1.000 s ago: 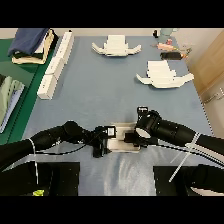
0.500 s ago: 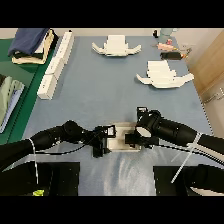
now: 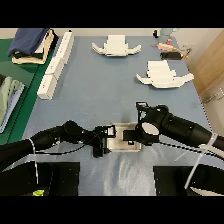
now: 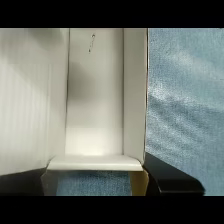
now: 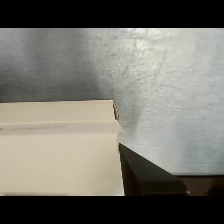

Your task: Fold the box.

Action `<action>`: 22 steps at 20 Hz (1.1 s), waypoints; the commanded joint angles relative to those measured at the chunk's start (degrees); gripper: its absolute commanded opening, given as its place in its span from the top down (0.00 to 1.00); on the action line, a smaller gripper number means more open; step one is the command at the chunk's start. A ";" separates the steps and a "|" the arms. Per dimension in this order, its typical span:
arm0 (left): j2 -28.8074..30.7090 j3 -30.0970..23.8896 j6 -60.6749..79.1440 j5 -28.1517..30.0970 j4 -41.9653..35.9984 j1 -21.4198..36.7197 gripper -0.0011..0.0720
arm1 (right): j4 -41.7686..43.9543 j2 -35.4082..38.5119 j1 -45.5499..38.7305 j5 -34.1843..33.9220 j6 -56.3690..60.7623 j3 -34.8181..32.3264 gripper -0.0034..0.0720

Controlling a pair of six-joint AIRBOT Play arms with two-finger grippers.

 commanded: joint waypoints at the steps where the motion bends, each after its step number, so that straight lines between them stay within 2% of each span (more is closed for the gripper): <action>1: 0.02 0.04 0.02 0.02 0.00 0.00 0.33 | -5.49 5.35 -0.02 7.02 2.12 1.11 0.36; 3: 0.02 0.04 0.02 0.02 0.00 0.00 0.33 | -9.05 9.18 -0.04 11.10 2.10 1.11 0.37; 4: 0.02 0.04 0.02 0.02 0.00 0.00 0.33 | -10.45 11.02 -0.07 11.87 2.03 1.11 0.47; 6: 0.02 0.04 0.02 0.02 0.00 0.00 0.33 | -11.80 14.27 -2.12 11.93 0.55 0.94 0.87; 7: 0.02 0.04 0.02 0.02 0.00 0.00 0.33 | -11.96 15.02 -4.09 11.98 -1.44 0.57 0.95; 9: 0.00 0.04 0.02 0.02 0.00 0.00 0.33 | -11.21 14.84 -11.15 11.54 -8.46 -0.85 0.95; 11: 0.02 0.04 0.02 0.02 0.00 0.00 0.33 | -6.64 12.81 -21.11 7.43 -18.53 -2.01 0.95; 14: 0.02 0.04 0.02 0.02 0.00 0.00 0.33 | 9.11 6.93 -36.52 -0.35 -36.59 -2.01 0.95; 16: 0.02 0.04 0.02 0.02 0.00 0.00 0.33 | 24.61 1.53 -44.11 -1.92 -49.48 -1.51 0.95; 19: 0.02 0.04 0.02 0.02 0.00 0.00 0.33 | 47.45 -7.72 -49.22 -0.33 -66.20 0.31 0.95; 22: 0.02 0.04 0.02 0.04 0.00 0.00 0.33 | 56.06 -15.41 -48.15 3.32 -72.78 3.32 0.95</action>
